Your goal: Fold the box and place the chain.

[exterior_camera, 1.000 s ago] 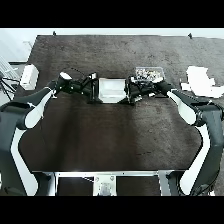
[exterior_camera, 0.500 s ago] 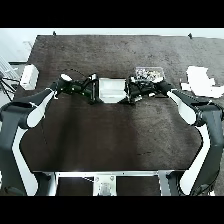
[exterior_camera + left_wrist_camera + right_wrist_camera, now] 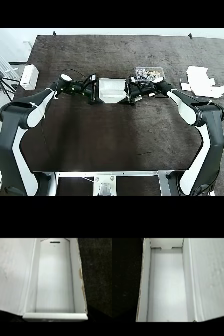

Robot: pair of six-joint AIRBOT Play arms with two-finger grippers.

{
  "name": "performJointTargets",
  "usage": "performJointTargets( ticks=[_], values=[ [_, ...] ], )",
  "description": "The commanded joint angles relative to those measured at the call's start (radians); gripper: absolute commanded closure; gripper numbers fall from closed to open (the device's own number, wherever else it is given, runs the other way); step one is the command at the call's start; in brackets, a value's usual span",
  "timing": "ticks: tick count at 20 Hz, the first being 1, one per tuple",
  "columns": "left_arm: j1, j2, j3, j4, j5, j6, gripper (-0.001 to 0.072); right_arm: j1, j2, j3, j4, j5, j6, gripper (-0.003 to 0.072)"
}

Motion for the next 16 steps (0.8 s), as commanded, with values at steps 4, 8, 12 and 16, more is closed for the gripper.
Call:
performJointTargets(
  ticks=[4, 8, 12, 16],
  values=[
    [-0.001, -0.001, 0.0, -0.003, 0.002, 0.013, -0.001, 0.001, 0.0, 0.0, 0.0, 0.0, 0.0, 0.0191],
    [-0.007, -0.002, 0.0, -0.004, 0.015, 0.014, -0.001, 0.001, 0.0, 0.0, 0.0, 0.001, 0.0, 0.019],
    [-0.013, -0.002, 0.0, 0.005, 0.025, 0.014, -0.0008, 0.002, 0.0, 0.0, 0.0, 0.001, 0.0, 0.019],
    [-0.013, -0.009, 0.0, 0.02, 0.033, 0.014, -0.0007, 0.001, 0.0, 0.0, 0.0, 0.001, 0.0, 0.0191]
  ],
)
